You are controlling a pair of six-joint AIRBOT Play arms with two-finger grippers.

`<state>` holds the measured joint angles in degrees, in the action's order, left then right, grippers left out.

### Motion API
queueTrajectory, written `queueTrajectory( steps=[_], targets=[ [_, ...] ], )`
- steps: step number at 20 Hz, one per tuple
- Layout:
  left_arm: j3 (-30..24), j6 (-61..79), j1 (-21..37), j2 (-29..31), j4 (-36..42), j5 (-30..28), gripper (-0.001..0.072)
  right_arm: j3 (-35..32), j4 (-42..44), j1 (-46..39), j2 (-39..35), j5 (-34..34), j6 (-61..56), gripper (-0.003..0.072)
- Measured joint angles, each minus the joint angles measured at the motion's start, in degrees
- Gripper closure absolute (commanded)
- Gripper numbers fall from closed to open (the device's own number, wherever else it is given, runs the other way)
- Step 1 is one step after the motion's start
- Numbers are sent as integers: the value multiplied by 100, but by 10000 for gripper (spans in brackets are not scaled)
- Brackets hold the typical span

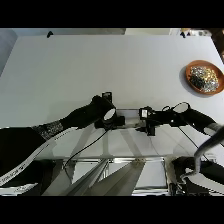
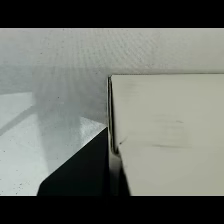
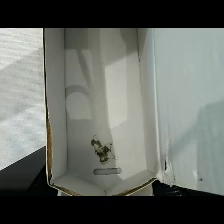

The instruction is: Fold the box and place the chain.

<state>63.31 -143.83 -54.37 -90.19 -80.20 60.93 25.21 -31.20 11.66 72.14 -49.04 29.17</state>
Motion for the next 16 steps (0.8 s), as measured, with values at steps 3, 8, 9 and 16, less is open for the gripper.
queueTrajectory(
  steps=[3, 8, 9, 16],
  targets=[
    [0, -11, 0, 0, -2, -4, 653, 0, -2, 0, 0, 2, -7, 228],
    [0, -26, 4, 37, 26, -37, 337, 0, -2, 0, 0, 0, -22, 228],
    [0, -24, 15, 79, 28, -31, 337, 0, -4, 0, 0, 0, -22, 228],
    [0, 1025, 330, 1021, 4, 37, 337, 0, -2, 0, 0, 0, -20, 228]
  ],
)
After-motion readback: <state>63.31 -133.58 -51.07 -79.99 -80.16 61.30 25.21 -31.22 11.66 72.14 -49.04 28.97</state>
